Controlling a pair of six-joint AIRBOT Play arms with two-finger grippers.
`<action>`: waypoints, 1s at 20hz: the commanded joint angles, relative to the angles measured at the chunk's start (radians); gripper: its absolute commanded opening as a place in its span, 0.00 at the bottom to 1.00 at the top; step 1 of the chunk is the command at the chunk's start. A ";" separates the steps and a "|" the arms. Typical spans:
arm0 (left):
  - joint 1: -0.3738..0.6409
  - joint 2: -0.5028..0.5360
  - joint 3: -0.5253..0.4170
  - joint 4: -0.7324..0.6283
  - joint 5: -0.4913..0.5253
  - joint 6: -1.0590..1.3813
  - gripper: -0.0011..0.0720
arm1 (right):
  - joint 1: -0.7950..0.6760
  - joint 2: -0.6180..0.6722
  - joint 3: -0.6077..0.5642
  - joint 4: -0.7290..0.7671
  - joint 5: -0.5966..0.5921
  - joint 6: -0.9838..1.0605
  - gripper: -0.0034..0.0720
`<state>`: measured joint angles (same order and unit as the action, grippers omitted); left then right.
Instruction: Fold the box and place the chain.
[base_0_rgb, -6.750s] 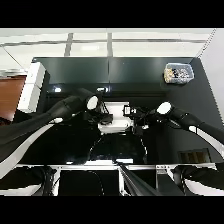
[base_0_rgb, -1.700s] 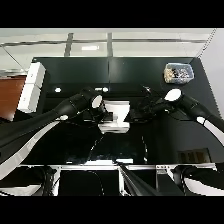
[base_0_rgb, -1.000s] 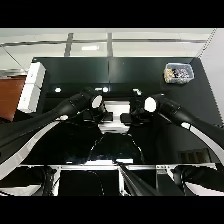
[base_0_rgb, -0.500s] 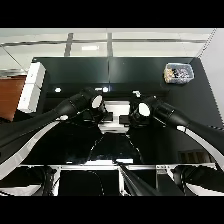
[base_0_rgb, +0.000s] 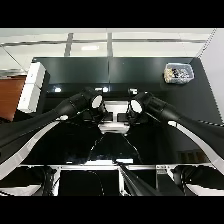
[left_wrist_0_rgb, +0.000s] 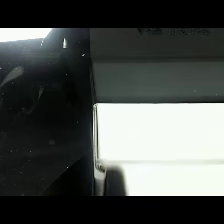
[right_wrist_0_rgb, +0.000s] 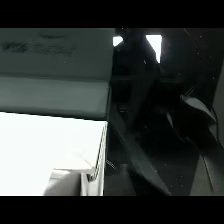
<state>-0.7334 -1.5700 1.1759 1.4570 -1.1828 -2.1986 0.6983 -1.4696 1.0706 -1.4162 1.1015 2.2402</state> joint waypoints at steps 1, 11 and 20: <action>0.000 0.000 0.000 0.000 0.000 0.000 0.05 | 0.008 -0.017 0.008 -0.011 0.010 0.013 0.22; 0.000 0.000 0.000 0.000 0.000 0.000 0.05 | 0.014 -0.017 0.008 -0.005 -0.014 0.015 0.20; 0.000 0.000 0.000 0.000 0.000 0.000 0.05 | 0.014 -0.045 0.008 0.008 -0.021 0.015 0.06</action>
<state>-0.7341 -1.5700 1.1759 1.4570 -1.1828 -2.1986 0.7116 -1.5055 1.0775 -1.4200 1.0813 2.2585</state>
